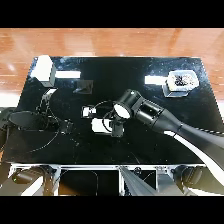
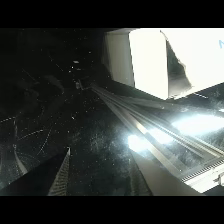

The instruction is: Fold the box and place the chain.

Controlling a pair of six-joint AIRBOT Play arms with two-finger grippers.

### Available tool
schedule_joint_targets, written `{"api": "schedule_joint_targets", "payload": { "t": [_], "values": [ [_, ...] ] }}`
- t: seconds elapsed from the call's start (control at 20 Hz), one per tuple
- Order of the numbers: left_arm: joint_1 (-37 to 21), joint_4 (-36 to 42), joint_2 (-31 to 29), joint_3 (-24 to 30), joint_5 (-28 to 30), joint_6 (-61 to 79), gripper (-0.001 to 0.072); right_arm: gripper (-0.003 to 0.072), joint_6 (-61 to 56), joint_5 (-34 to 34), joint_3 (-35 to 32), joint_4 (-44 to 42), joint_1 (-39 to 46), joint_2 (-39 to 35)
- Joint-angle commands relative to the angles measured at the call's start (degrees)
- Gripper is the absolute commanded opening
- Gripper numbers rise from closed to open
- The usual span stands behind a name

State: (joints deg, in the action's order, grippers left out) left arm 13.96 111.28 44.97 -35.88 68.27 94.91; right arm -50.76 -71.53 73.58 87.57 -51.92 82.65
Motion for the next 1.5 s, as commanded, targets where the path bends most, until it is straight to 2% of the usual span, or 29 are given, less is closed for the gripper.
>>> {"api": "schedule_joint_targets", "payload": {
  "t": [0.0,1.2,1.25,1.3,1.35,1.45],
  "values": [
    [0.0,0.0,0.0,0.0,0.0,0.0,0.047,0.0144,0.0,-0.5,-0.6,-1.0,0.0,0.0],
    [0.0,0.4,0.0,0.0,0.0,0.0,0.0469,0.0145,-1.3,0.2,0.6,2.1,1.3,-0.1],
    [0.0,0.4,0.0,0.0,0.0,0.0,0.0469,0.0222,-1.3,0.2,0.6,2.1,1.3,-0.1],
    [0.0,0.4,0.0,0.0,0.0,0.0,0.0469,0.0512,-1.3,0.2,0.6,2.1,1.3,-0.1],
    [0.0,0.4,0.0,0.0,0.0,0.0,0.0469,0.0669,-1.3,0.2,0.6,2.1,1.3,-0.1],
    [0.0,0.4,0.0,0.0,0.0,0.0,0.0469,0.0665,-1.3,0.2,0.6,2.0,1.3,-0.1]
  ]
}}
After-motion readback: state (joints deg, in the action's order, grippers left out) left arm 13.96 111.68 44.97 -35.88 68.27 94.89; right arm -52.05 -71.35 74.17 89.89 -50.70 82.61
